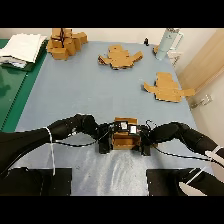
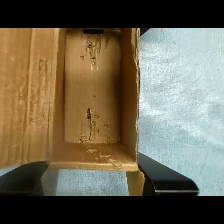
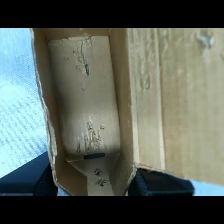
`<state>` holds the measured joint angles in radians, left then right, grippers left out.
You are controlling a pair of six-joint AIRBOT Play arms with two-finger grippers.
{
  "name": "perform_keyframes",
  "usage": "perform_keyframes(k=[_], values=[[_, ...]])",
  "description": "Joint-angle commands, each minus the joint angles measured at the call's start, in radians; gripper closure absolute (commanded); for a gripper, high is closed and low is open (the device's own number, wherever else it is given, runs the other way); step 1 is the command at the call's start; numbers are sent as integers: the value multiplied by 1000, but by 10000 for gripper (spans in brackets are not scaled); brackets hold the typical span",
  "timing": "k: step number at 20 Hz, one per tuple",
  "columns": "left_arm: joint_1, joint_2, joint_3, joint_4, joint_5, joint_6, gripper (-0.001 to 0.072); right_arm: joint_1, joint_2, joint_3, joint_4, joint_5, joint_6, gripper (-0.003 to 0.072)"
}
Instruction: Fold the box.
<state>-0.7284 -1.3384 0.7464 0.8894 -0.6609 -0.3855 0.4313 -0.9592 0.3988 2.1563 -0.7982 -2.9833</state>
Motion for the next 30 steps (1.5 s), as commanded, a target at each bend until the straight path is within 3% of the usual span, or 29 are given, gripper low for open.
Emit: perform_keyframes(k=[1,2,3,4,14,15,16,21,27,30], values=[[7,0,0,0,7,12,380,1,1,1,1,3,1,222],[16,1,0,-6,6,12,373,1,1,1,1,3,1,222],[21,4,-1,-9,8,14,259,1,0,1,1,3,1,223],[28,8,-2,-15,7,14,223,1,1,1,2,3,1,222],[44,28,-2,-84,6,34,210,1,0,1,1,3,1,223],[44,32,-2,-84,8,33,73,1,1,1,1,3,1,223],[44,36,-2,-82,6,34,44,1,0,1,1,3,1,223],[44,82,-60,-88,25,89,43,1,0,1,1,3,1,223],[44,108,-140,-338,80,375,32,1,0,1,1,3,1,223],[72,108,-171,-340,111,378,4,1,1,1,1,3,1,223]])
